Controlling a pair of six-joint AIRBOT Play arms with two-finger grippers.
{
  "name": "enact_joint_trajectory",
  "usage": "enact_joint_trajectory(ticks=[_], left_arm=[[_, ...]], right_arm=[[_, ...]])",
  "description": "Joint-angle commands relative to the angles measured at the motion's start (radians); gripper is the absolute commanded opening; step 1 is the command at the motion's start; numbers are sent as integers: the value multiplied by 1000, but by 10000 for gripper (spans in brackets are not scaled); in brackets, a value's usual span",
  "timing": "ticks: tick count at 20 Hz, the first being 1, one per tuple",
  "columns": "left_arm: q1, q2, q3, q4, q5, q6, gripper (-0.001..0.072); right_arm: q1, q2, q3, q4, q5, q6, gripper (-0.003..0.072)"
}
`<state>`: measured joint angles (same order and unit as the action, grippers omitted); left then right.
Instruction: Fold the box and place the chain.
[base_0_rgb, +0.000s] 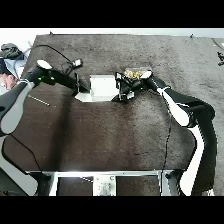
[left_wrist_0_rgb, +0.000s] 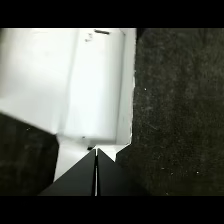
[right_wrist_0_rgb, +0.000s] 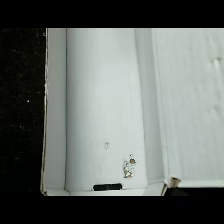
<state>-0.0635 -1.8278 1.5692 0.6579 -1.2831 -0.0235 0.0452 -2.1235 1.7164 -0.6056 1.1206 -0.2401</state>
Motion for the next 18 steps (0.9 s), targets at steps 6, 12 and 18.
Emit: enact_joint_trajectory(ticks=[6, 12, 18], left_arm=[[187, 149, -3, 144, 19, -694, 8], [246, 149, -166, 165, 116, -905, 10], [242, 149, -332, -36, 217, -840, 11]], right_arm=[[1, 0, 1, 0, 1, 0, 322], [1, 0, 1, 0, 0, 0, 322], [1, 0, 1, 0, 1, 0, 322]])
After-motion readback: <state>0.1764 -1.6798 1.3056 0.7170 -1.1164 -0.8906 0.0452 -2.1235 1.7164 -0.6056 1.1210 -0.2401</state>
